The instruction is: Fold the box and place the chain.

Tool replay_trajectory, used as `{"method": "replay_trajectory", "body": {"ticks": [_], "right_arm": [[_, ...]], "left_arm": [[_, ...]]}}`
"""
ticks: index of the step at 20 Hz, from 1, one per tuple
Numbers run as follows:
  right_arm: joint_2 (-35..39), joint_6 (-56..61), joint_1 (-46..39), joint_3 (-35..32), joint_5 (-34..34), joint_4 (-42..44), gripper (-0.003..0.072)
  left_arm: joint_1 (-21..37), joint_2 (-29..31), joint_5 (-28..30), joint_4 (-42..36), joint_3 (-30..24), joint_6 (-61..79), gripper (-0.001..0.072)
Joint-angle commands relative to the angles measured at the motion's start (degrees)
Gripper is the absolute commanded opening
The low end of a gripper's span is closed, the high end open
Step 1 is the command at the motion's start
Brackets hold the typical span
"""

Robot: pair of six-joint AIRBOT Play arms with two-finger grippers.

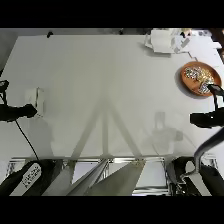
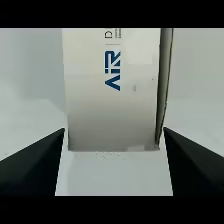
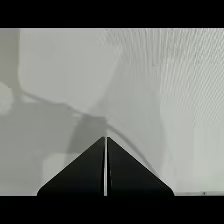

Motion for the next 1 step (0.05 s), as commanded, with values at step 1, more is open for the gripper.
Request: {"method": "replay_trajectory", "body": {"ticks": [1], "right_arm": [[0.04,0.0,-0.04,-0.02,0.02,0.02,0.0017]], "left_arm": [[0.02,5.29,-0.39,-0.09,0.0,-0.37,0.0693]]}}
